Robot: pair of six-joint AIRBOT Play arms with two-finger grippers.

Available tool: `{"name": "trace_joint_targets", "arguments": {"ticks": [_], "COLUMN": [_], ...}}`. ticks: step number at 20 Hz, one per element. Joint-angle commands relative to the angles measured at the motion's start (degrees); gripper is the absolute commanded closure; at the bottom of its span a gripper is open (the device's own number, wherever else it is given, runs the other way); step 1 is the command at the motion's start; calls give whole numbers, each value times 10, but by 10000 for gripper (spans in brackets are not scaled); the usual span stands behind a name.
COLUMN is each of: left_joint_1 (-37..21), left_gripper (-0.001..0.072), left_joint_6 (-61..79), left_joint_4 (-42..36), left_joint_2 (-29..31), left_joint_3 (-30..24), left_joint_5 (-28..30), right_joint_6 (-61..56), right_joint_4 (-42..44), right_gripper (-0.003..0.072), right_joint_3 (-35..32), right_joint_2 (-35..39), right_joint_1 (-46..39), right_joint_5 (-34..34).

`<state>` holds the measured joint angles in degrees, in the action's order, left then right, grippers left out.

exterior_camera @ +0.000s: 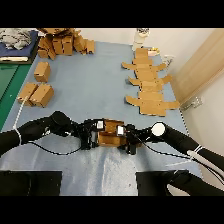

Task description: Fold the box.

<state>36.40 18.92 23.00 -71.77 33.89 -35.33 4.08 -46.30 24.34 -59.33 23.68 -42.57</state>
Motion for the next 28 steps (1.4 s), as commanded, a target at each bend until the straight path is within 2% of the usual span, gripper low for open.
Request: {"name": "trace_joint_targets", "arguments": {"ticks": [1,11,21,28], "left_joint_1": [15,18,1,-3], "left_gripper": [18,19,19,19], "left_joint_6": [27,21,-23,-37], "left_joint_4": [-3,-3,6,6], "left_joint_2": [0,-19,-6,-10], "left_joint_3": [0,0,1,1], "left_joint_5": [-8,-10,-8,-32], "right_joint_6": [0,0,0,0], "right_joint_4": [0,-3,-9,-9], "right_gripper": [173,173,173,173], "right_joint_3": [0,0,0,0], "right_joint_2": [0,0,0,0], "right_joint_1": [0,0,0,0], "right_joint_5": [1,1,1,2]}}
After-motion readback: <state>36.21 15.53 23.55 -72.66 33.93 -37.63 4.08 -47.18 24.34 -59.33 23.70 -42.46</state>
